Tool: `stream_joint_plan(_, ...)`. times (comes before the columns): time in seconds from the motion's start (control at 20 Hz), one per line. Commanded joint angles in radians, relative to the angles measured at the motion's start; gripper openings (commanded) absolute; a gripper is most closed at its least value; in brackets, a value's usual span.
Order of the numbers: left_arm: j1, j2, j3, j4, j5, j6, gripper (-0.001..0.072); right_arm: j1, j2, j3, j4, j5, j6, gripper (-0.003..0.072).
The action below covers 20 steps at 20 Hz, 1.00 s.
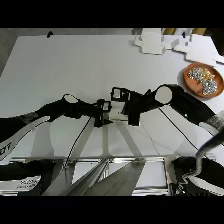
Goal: Fold the box and place the chain.
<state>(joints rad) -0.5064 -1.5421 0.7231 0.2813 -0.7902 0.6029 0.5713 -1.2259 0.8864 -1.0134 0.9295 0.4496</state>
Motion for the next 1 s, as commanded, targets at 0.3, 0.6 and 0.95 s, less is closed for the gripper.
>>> stream_joint_plan(0.3, 0.0, 0.0, 0.0, -0.001, 0.001, 0.0, 0.0214, 0.0, -0.035, -0.058, -0.001, -0.006, 0.024, 0.0015)
stream_joint_plan(0.6, 0.0, 0.0, 0.0, -0.001, 0.001, 0.0, 0.0214, 0.0, -0.055, -0.061, -0.002, -0.011, 0.024, 0.0015)
stream_joint_plan(0.95, 0.0, 0.0, 0.0, -0.001, 0.0, 0.0, 0.0214, -0.034, 0.109, -0.03, -0.157, -0.019, 0.24, 0.0013)
